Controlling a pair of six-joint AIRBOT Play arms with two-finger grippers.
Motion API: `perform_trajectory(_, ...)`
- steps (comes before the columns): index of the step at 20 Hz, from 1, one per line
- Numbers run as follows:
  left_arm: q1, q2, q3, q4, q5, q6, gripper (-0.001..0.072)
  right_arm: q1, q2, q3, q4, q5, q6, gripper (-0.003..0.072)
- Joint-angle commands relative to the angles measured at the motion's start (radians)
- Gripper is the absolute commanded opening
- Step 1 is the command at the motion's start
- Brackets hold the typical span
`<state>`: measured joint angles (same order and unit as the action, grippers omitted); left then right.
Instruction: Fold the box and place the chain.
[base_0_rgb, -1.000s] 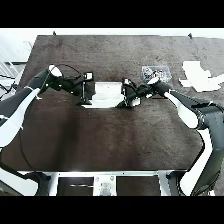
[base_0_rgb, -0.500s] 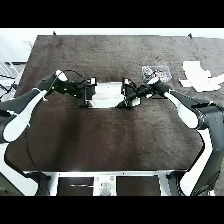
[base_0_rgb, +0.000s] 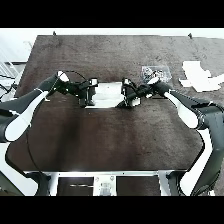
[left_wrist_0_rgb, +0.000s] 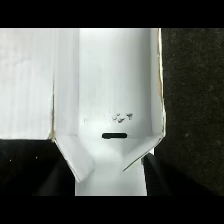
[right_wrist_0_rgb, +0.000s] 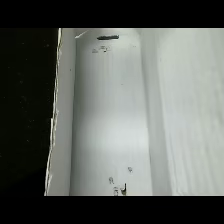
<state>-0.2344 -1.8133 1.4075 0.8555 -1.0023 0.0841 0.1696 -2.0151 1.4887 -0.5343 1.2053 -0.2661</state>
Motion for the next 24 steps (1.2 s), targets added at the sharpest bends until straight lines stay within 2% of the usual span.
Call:
perform_trajectory(1,0.000,-0.001,0.000,-0.003,-0.014,0.004,0.0424,0.001,0.000,0.000,0.000,0.000,0.000,0.0583)
perform_trajectory(7,0.000,-0.001,0.000,-0.055,-0.030,0.030,0.0393,0.001,0.000,0.000,0.001,0.000,0.000,0.0583)
perform_trajectory(8,0.000,-0.001,0.000,-0.075,-0.031,0.037,0.0273,0.001,0.000,0.000,0.000,0.000,0.000,0.0583)
perform_trajectory(11,0.000,-0.011,0.000,-0.119,-0.024,0.056,0.0266,0.001,0.000,0.000,0.000,0.000,0.000,0.0583)
perform_trajectory(13,0.000,-0.026,0.000,-0.140,-0.023,0.056,0.0208,0.001,0.000,0.000,0.001,0.000,0.000,0.0583)
perform_trajectory(24,0.000,-0.069,0.000,-0.275,-0.029,0.183,0.0213,0.001,0.000,0.000,0.000,0.000,0.000,0.0583)
